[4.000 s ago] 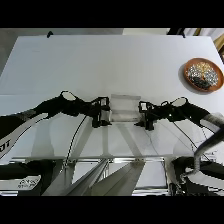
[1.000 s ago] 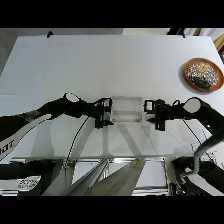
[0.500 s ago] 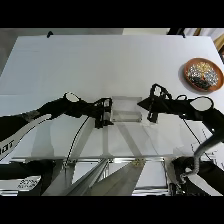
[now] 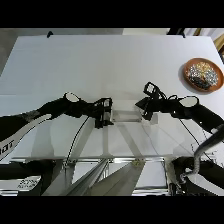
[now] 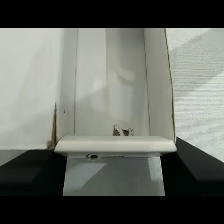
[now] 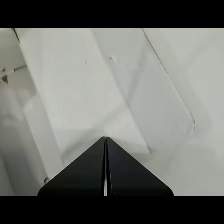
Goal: Fold the box and place the chain.
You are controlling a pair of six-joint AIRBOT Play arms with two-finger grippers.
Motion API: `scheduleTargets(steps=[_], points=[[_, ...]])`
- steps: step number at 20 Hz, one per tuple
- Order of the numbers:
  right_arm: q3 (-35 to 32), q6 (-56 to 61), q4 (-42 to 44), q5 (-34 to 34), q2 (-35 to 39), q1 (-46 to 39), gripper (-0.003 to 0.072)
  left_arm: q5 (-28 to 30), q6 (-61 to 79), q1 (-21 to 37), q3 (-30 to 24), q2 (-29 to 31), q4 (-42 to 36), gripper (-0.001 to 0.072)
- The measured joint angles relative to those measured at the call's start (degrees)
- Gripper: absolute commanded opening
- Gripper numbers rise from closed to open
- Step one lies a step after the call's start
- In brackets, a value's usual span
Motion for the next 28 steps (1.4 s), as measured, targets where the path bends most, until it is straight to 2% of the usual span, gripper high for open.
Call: scheduleTargets(steps=[5,12,13,14,15,18,19,20,28], points=[[0.00,5.73,-6.29,0.24,1.29,0.26,0.0013,0.00,0.02,0.00,0.00,0.00,0.02,0.0143],[-0.02,7.30,-12.92,3.02,11.96,-4.74,0.0014,0.00,0.00,0.00,0.00,0.00,0.02,0.0143],[-0.15,7.30,-15.02,4.42,12.57,-5.51,0.0079,0.00,0.00,0.00,0.00,0.00,0.02,0.0143],[-0.48,7.02,-16.61,5.44,12.90,-5.90,0.0280,0.00,0.00,0.00,0.00,0.00,0.02,0.0143],[-0.92,5.92,-17.86,6.12,13.11,-6.03,0.0426,0.00,0.00,0.00,0.00,0.00,0.02,0.0143],[-2.86,0.20,-20.06,7.43,13.38,-5.16,0.0392,0.00,0.00,0.00,0.00,0.00,0.02,0.0143],[-3.50,-1.84,-20.46,7.39,13.44,-4.59,0.0356,0.00,0.00,0.00,0.00,0.00,0.02,0.0143],[-4.15,-3.74,-20.79,7.30,13.46,-3.89,0.0285,0.00,0.00,0.00,0.00,0.00,0.02,0.0143],[-6.34,-10.10,-21.29,6.01,9.51,-1.38,0.0276,0.00,0.02,0.00,0.00,0.00,0.02,0.0143]])
